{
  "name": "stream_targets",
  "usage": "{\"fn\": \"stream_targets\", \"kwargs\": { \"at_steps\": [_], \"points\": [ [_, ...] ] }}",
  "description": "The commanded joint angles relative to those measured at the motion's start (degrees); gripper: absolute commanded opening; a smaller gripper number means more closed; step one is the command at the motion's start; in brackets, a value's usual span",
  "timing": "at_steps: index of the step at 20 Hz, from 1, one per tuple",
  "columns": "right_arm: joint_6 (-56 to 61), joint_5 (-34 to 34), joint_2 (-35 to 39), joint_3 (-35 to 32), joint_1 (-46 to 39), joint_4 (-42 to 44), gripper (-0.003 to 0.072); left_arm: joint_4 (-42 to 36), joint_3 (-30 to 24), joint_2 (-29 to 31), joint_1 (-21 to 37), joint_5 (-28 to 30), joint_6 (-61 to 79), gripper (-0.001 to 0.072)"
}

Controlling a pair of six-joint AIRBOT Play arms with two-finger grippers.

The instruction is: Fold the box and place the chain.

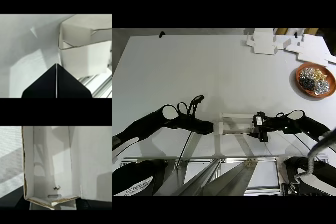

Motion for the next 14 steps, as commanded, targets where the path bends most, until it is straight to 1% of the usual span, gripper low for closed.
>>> {"fn": "stream_targets", "kwargs": {
  "at_steps": [1, 2, 3, 4, 5, 7, 13, 14],
  "points": [
    [0.0, 0.02, 0.04, 0.07, -0.02, 0.0, 0.0339, -2.4, 0.07, 2.71, -0.31, 0.55, 0.81, 0.0023],
    [0.0, 0.02, 0.04, 0.07, -0.02, 0.0, 0.0339, -2.86, 0.09, 3.08, -0.61, 0.96, 0.85, 0.0081],
    [0.0, 0.02, 0.04, 0.07, -0.02, 0.0, 0.0339, -3.32, 0.09, 3.37, -0.96, 1.44, 1.29, 0.0114],
    [0.0, 0.04, 0.04, 0.07, -0.02, 0.0, 0.0339, -3.67, 0.09, 3.65, -1.33, 1.97, 1.4, 0.0115],
    [0.0, 0.02, 0.04, 0.07, -0.02, 0.0, 0.0339, -3.93, 0.09, 3.87, -1.73, 2.58, 1.38, 0.0171],
    [0.0, 0.02, 0.04, 0.07, -0.02, 0.0, 0.0339, -4.44, 0.09, 3.91, -2.49, 3.63, 1.4, 0.0216],
    [0.0, 0.02, 0.04, 0.07, -0.02, 0.0, 0.0339, -4.68, 0.09, 3.87, -4.0, 5.66, 1.4, 0.0233],
    [0.0, 0.02, 0.04, 0.07, -0.02, 0.0, 0.0339, -4.66, 0.09, 3.85, -4.0, 5.7, 1.4, 0.026]
  ]
}}
